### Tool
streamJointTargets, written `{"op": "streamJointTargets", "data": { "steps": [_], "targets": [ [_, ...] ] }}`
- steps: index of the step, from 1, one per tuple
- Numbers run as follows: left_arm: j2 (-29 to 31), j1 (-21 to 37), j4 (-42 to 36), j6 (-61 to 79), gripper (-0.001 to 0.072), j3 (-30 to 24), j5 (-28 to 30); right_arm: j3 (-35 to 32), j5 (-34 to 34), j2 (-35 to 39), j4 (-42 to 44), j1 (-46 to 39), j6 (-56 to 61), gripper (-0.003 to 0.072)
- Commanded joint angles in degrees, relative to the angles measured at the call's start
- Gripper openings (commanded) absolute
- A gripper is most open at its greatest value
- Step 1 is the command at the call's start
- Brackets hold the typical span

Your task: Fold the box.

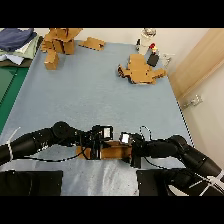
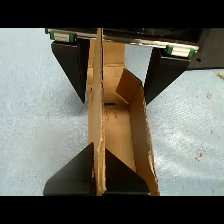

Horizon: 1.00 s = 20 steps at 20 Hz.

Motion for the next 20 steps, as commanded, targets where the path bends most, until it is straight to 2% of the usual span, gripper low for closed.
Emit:
{"op": "streamJointTargets", "data": {
  "steps": [1,7,11,20],
  "targets": [
    [0.0,0.0,0.0,0.0,0.0013,0.1,0.0,0.0,0.3,-0.4,0.3,-0.1,-1.0,0.0703],
    [0.0,0.0,0.0,0.0,0.0013,0.1,0.0,0.0,2.0,-4.0,0.1,-0.1,-6.7,0.0701],
    [0.0,0.0,0.0,0.0,0.0013,0.1,0.0,0.0,4.0,-5.2,0.2,-0.5,-7.2,0.0690],
    [0.0,0.0,0.0,0.0,0.0013,0.1,0.0,-0.5,3.9,-5.9,0.8,-0.8,-8.2,0.0690]
  ]
}}
